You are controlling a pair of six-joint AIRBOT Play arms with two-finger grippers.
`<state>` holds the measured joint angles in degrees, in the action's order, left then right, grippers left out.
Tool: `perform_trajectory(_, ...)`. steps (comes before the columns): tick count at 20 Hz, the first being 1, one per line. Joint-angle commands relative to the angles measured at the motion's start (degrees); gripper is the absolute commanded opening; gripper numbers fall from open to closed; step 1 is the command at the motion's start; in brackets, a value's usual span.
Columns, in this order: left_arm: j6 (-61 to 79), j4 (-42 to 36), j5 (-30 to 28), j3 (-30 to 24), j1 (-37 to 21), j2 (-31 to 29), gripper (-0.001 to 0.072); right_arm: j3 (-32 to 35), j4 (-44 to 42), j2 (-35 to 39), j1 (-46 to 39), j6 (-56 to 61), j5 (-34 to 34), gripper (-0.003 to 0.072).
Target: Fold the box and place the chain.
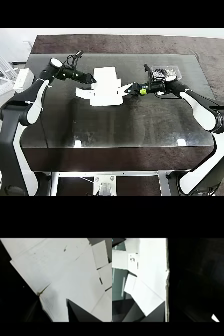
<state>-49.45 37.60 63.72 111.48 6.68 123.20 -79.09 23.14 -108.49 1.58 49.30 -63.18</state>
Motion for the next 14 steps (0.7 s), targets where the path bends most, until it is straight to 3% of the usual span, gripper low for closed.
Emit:
perform_trajectory(1,-0.2,0.1,-0.3,0.0,0.1,0.2,0.0409,0.0,0.0,0.0,-0.3,-0.5,-0.9,-0.0001)
perform_trajectory(14,0.6,-0.8,0.0,0.0,1.7,2.2,0.0393,0.0,0.0,0.0,-0.2,-1.4,-1.2,0.0)
